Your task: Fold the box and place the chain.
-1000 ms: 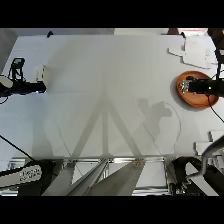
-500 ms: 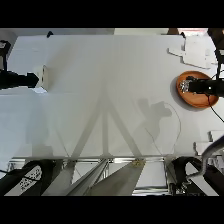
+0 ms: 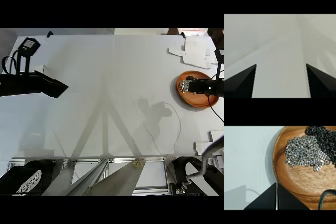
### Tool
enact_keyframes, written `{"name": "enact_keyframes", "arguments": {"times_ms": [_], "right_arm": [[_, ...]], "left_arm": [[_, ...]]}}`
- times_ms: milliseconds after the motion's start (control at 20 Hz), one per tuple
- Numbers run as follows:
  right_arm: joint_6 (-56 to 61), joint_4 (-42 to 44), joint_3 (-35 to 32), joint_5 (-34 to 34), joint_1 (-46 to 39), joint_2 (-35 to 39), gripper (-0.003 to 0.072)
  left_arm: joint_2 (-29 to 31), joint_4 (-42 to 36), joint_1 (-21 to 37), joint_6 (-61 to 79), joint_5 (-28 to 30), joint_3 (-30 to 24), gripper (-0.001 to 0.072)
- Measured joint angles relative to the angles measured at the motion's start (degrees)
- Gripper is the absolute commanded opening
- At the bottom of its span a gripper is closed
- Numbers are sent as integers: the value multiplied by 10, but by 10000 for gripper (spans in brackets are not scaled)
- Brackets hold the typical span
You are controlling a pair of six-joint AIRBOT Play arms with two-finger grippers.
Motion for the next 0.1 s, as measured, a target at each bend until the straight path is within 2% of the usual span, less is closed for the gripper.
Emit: {"name": "enact_keyframes", "arguments": {"times_ms": [100], "right_arm": [[0, 0, 0, 0, 0, 0, 11]], "left_arm": [[2, -14, -36, 1, 3, 0, 694]]}}
